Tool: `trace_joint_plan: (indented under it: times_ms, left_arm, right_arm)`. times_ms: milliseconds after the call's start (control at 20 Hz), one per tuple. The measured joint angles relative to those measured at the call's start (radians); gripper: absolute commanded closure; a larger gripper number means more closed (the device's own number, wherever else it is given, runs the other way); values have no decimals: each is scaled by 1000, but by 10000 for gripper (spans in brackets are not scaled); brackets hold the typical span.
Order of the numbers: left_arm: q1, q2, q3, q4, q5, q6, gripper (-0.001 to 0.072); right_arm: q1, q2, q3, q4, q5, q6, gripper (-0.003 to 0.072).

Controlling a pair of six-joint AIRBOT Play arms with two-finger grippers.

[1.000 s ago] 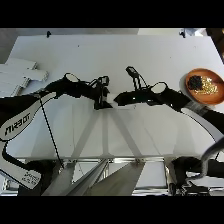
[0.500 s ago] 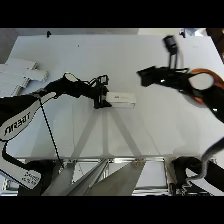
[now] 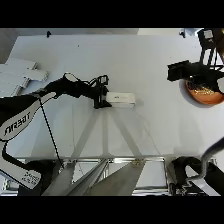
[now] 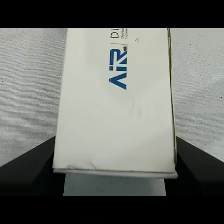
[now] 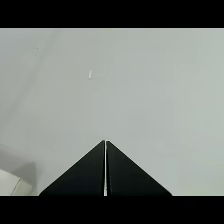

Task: Fold the box and place the chain.

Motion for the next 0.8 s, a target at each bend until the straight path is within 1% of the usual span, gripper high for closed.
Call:
trace_joint_plan:
  times_ms: [800]
  left_arm:
    - [-1, 0, 0, 0, 0, 0, 430]
  right_arm:
    - [-10, 5, 0, -30, 1, 15, 678]
